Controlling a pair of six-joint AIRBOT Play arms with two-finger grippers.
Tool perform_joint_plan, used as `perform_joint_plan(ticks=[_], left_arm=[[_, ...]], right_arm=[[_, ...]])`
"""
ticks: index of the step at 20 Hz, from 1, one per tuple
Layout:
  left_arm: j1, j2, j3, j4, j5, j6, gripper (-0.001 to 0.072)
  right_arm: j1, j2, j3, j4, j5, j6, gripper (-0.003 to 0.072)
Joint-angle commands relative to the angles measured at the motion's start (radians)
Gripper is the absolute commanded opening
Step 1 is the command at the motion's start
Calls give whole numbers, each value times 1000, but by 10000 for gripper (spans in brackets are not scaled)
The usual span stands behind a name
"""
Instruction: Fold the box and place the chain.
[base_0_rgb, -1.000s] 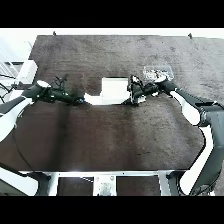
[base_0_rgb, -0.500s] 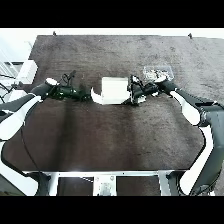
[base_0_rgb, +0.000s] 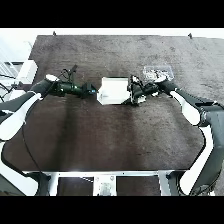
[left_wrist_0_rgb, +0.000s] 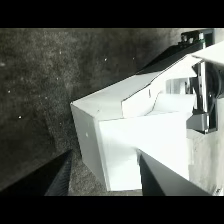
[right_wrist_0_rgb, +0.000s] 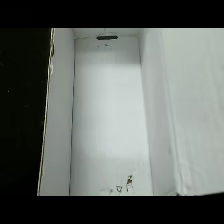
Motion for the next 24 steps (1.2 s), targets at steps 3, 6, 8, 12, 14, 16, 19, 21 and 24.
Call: perform_joint_plan(ticks=[3, 6, 8, 12, 14, 16, 19, 21, 24], left_arm=[[-50, -1, 2, -2, 56, -31, 464], [-60, 0, 2, -3, 59, -35, 464], [-60, 0, 2, -2, 54, -56, 464], [-72, 0, 5, 9, 53, -95, 464], [-90, 0, 35, 78, 53, -140, 464], [-105, 0, 81, 193, 43, -222, 463], [-130, 0, 110, 270, 47, -301, 463], [-149, -1, 134, 323, 46, -355, 463], [-175, 0, 171, 415, 45, -446, 463]], right_arm=[[0, 0, 0, 0, 0, 0, 594], [0, 0, 0, 1, 0, 0, 594], [0, 0, 0, 0, 0, 0, 594], [0, 0, 0, 1, 0, 0, 594], [0, 0, 0, 0, 0, 0, 594], [0, 0, 0, 0, 0, 0, 594], [0, 0, 0, 1, 0, 0, 594], [0, 0, 0, 1, 0, 0, 594], [0, 0, 0, 1, 0, 0, 594]])
